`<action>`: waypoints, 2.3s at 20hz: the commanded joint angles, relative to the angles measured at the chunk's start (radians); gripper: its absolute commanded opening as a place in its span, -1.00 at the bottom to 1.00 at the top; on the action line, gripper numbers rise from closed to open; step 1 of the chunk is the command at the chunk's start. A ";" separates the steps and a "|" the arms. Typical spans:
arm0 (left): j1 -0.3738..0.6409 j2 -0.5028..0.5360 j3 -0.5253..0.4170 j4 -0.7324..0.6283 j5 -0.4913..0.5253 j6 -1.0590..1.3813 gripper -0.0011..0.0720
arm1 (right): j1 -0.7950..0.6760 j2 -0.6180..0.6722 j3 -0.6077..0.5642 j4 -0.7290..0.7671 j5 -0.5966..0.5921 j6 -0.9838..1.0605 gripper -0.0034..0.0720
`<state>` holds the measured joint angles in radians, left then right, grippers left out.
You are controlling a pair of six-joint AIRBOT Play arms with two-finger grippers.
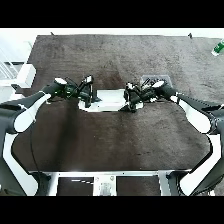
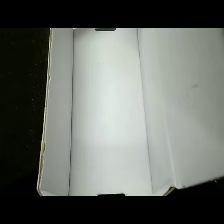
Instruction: Fold the box and place the chain.
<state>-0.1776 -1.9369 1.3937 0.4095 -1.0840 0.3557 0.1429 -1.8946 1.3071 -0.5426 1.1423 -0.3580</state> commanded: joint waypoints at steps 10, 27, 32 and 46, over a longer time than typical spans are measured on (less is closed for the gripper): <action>0.001 0.000 0.000 0.001 -0.001 0.000 -0.91 | 0.002 -0.001 0.001 0.002 0.003 0.005 0.73; 0.001 0.000 0.000 0.001 -0.002 0.000 -0.91 | 0.023 -0.001 0.011 -0.023 -0.001 -0.002 0.73; 0.001 0.000 0.000 0.001 -0.001 0.000 -0.91 | 0.028 -0.001 0.016 -0.037 -0.009 0.027 0.73; 0.001 0.000 0.000 0.001 -0.001 0.000 -0.91 | 0.026 -0.001 0.015 -0.042 -0.016 0.058 0.72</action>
<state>-0.1764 -1.9366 1.3937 0.4099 -1.0851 0.3557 0.1703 -1.8950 1.3224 -0.5816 1.1282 -0.3111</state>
